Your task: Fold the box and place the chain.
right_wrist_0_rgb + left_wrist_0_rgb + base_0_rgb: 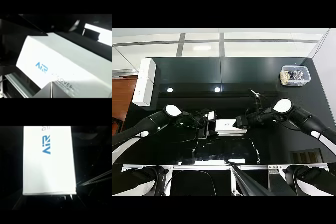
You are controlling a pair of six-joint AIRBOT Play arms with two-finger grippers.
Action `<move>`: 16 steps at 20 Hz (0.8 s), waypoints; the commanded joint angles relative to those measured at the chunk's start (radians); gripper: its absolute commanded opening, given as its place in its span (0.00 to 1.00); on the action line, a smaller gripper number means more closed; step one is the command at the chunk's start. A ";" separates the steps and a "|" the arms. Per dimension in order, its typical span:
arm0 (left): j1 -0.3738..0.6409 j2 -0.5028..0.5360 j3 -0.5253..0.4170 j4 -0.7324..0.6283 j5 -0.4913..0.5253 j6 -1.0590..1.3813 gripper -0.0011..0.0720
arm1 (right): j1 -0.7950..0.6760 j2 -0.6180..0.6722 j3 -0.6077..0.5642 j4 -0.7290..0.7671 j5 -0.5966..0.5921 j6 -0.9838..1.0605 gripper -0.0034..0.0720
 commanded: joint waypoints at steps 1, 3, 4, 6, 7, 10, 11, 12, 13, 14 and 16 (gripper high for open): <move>0.000 0.000 0.000 0.000 0.000 0.000 0.65 | 0.000 -0.022 -0.004 -0.027 -0.014 0.013 0.06; 0.000 0.000 0.000 0.000 0.000 0.000 0.65 | 0.000 -0.022 -0.004 -0.049 -0.013 0.013 0.06; 0.000 0.000 0.000 0.000 0.000 0.000 0.65 | 0.000 -0.023 -0.004 -0.051 -0.014 0.013 0.06; 0.000 0.000 0.000 0.000 0.000 0.000 0.65 | 0.000 -0.024 -0.005 -0.051 -0.027 0.013 0.06; 0.000 0.000 0.000 0.000 0.000 0.000 0.65 | 0.000 -0.024 -0.005 -0.052 -0.035 0.013 0.06; 0.000 0.000 0.000 0.000 0.000 0.000 0.65 | 0.000 -0.024 -0.005 -0.077 -0.050 0.013 0.06; 0.000 0.000 0.000 0.000 0.000 0.001 0.65 | 0.000 -0.024 -0.005 -0.082 -0.048 0.012 0.06; 0.000 0.000 0.000 0.000 0.000 0.001 0.65 | 0.000 -0.024 -0.005 -0.081 -0.045 0.008 0.06; 0.000 0.000 0.000 0.000 0.000 0.000 0.65 | 0.000 -0.023 -0.002 -0.081 -0.039 0.008 0.06; 0.000 0.000 0.000 0.000 0.000 0.000 0.65 | -0.001 -0.019 0.006 -0.081 -0.026 0.003 0.06; 0.000 0.000 0.000 -0.001 -0.005 0.000 0.65 | -0.001 0.006 0.043 -0.082 0.011 -0.026 0.06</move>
